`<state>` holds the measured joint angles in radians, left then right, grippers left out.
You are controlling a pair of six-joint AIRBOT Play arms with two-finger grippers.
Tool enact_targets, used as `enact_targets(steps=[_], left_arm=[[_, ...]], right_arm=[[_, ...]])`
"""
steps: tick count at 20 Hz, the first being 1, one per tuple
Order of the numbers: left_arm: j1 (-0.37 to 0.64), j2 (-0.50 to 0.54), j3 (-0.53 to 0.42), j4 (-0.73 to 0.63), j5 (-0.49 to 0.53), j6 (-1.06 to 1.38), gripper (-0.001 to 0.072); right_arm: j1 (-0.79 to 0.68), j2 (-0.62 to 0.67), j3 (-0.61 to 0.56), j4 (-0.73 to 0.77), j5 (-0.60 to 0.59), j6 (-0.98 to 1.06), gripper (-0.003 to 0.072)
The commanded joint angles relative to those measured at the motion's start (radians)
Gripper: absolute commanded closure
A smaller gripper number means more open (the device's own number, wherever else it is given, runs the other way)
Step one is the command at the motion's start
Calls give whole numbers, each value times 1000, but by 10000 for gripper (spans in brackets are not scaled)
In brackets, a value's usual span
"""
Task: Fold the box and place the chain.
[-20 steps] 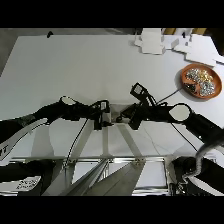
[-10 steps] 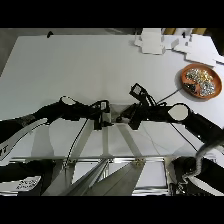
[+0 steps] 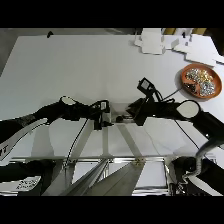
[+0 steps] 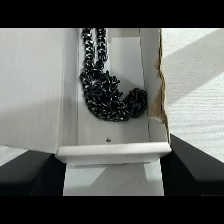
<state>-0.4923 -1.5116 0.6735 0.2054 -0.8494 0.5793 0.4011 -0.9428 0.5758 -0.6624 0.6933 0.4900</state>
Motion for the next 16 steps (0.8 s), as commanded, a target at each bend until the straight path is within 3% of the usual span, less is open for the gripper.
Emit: enact_targets(steps=[1,4,9,12,16], left_arm=[[-1,0,0,0,0,0,367],[-1,0,0,0,0,0,367],[-1,0,0,0,0,0,367],[-1,0,0,0,0,0,367],[-1,0,0,0,0,0,367]], right_arm=[[-150,60,4,-134,167,-31,537],[-260,32,-2,-292,215,-189,533],[-261,-105,-25,-280,203,-452,525],[-240,-188,-25,-278,150,-465,525],[-257,-207,-27,-279,144,-466,525]])
